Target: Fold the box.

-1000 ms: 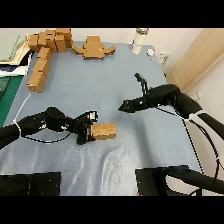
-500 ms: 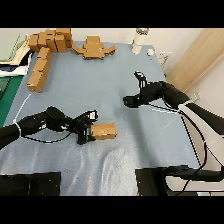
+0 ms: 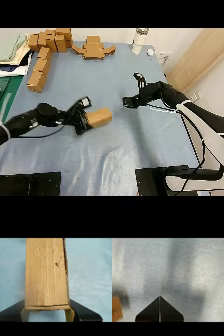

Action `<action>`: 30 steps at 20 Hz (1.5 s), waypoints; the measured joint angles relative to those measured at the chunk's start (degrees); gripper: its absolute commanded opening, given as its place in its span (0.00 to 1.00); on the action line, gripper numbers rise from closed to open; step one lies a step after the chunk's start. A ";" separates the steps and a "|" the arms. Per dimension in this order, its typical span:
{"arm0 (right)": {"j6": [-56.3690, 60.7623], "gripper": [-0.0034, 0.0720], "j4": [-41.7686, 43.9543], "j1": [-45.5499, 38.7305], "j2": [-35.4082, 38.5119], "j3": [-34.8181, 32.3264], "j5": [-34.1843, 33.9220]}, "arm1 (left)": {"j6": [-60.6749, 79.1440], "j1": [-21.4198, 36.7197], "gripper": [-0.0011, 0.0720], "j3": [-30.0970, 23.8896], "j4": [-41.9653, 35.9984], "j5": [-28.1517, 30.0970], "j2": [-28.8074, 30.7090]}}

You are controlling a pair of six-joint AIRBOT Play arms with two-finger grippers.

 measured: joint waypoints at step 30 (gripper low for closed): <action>0.07 0.05 0.02 0.00 0.00 0.00 -0.04 | -43.15 39.76 0.52 5.66 31.98 15.54 -5.73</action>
